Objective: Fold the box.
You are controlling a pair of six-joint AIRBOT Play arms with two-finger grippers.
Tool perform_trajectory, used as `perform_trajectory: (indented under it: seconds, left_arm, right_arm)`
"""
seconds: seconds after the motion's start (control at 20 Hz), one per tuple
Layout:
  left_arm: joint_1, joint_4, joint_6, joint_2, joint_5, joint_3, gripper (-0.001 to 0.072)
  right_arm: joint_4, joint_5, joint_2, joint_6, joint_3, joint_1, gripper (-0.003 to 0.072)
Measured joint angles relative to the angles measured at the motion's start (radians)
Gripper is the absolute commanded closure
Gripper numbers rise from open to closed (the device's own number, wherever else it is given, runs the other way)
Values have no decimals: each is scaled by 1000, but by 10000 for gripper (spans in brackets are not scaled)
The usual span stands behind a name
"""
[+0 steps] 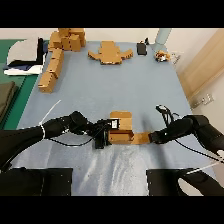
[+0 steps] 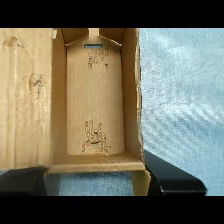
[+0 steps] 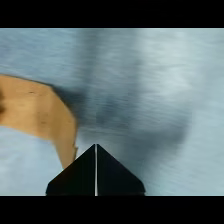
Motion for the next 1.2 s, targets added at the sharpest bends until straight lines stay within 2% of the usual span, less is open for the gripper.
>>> perform_trajectory:
  seconds: [0.2, 0.55, 0.6, 0.65, 0.7, 0.9, 1.2]
  left_arm:
    - [0, 0, 0, 0, 0, 0, 235]
    - [0, 0, 0, 0, 0, 0, 235]
    - [0, 0, 0, 0, 0, 0, 235]
    - [0, 0, 0, 0, 0, 0, 235]
    - [0, 0, 0, 0, 0, 0, 235]
    - [0, 0, 0, 0, 0, 0, 235]
    - [0, 0, 0, 0, 0, 0, 235]
  right_arm:
    - [189, 24, -23, -135, -13, -13, 681]
    - [297, 55, -30, -223, -16, -18, 678]
    - [313, 52, -30, -226, -13, -18, 628]
    - [331, 44, -30, -229, -7, -18, 352]
    - [347, 30, -30, -230, 3, -17, 243]
    - [377, -21, -30, -234, 50, -13, 242]
    - [414, -36, -55, -233, 74, -6, 242]
